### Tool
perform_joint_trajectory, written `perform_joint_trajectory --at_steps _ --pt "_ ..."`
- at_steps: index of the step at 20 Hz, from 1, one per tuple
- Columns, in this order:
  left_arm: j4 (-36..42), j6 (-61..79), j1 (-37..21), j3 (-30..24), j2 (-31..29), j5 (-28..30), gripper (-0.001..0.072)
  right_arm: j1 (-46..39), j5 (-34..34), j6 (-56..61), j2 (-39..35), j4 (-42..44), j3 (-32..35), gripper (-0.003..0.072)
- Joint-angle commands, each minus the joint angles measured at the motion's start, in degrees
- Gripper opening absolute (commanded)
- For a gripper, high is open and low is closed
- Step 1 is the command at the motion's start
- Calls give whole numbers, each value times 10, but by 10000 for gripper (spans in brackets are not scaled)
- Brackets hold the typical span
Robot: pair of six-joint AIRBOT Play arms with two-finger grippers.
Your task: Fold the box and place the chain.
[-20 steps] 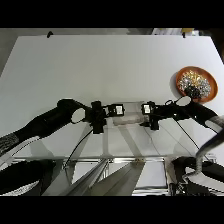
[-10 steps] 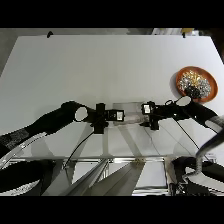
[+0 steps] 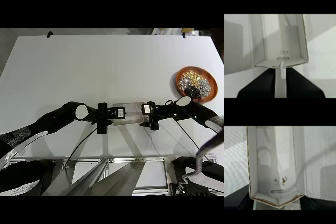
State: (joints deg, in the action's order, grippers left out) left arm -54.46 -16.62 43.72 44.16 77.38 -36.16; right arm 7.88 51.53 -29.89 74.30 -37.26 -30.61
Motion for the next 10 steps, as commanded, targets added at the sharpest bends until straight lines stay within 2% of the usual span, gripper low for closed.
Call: perform_joint_trajectory --at_steps 1,6,8,10 --pt "43 3 1 0 0 33 132 0 0 0 0 0 0 394" --pt "66 3 6 0 12 47 137 0 0 0 0 0 0 394" --pt "80 3 12 0 22 55 166 0 0 0 0 0 0 394" --pt "86 3 17 0 28 56 328 0 0 0 0 0 0 394"
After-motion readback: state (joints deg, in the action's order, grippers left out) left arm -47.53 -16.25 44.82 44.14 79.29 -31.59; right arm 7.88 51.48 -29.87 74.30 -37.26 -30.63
